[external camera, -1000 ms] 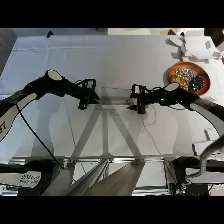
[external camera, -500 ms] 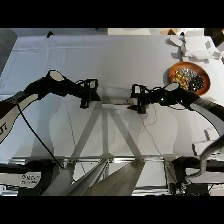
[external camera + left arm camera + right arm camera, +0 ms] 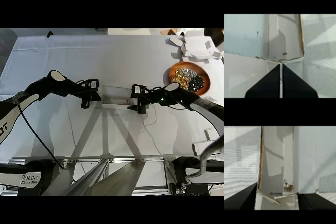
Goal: Fold the box and place the chain.
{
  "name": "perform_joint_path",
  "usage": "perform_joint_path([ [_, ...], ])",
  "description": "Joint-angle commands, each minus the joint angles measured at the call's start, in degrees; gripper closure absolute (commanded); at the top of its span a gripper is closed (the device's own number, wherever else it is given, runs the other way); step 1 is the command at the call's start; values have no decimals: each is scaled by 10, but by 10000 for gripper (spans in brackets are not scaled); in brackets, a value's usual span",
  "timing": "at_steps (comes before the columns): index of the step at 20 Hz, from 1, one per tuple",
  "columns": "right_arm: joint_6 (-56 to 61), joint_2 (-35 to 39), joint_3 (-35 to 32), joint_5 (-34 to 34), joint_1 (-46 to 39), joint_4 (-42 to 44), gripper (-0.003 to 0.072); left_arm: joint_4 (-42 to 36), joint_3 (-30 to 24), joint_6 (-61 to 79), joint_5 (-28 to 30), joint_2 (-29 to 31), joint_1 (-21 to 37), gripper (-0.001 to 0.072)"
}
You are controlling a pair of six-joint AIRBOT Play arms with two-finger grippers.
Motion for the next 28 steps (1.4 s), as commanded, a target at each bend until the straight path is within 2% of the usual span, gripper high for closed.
perform_joint_path([
  [1,0,0,0,0,0,0,188,-8,0,17,-3,0,0,682],
  [2,0,0,0,0,0,0,188,-17,0,25,-3,0,0,701],
  [8,0,0,0,0,0,0,188,-36,0,24,-5,0,0,697],
  [9,0,0,0,0,0,0,188,-36,0,24,-9,0,0,674],
  [11,0,0,0,0,0,0,188,-36,0,24,-11,0,0,503],
  [12,0,0,0,0,0,0,188,-36,0,24,-11,0,0,470],
  [15,0,0,0,0,0,0,188,-40,0,23,-14,0,0,468],
  [17,0,0,0,0,0,0,188,-47,-1,23,-15,0,0,350],
  [21,0,0,0,0,0,0,188,-51,-1,23,-18,0,0,356],
  [22,0,0,0,0,0,0,188,-51,-1,23,-20,0,0,372],
  [24,0,0,0,0,0,0,188,-50,-1,23,-22,0,0,504],
  [28,0,0,0,0,0,0,188,-3,-1,21,-22,18,14,515],
])
